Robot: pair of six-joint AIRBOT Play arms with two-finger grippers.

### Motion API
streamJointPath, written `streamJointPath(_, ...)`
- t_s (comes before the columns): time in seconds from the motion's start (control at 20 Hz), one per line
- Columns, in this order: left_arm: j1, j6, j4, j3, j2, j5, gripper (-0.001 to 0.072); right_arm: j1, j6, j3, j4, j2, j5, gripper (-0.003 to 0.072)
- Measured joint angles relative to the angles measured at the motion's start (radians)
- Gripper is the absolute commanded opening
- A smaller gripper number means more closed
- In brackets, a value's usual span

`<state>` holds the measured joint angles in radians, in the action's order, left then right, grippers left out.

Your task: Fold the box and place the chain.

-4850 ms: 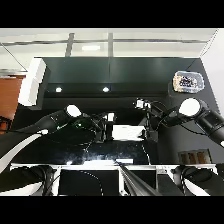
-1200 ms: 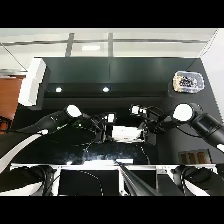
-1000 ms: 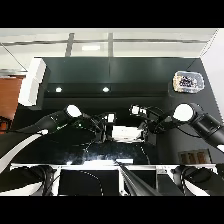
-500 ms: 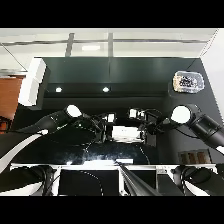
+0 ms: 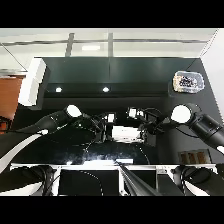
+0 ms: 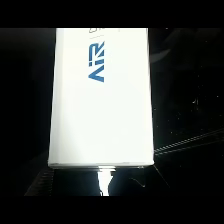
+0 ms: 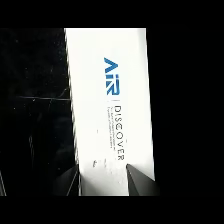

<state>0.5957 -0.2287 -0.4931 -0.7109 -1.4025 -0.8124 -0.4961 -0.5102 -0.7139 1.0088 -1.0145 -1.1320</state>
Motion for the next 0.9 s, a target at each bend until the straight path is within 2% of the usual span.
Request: streamJointPath(0.9,0.000,-0.002,0.000,0.000,0.000,0.002,0.0355,-0.001,-0.040,-0.007,0.056,0.004,-0.030,0.0309)
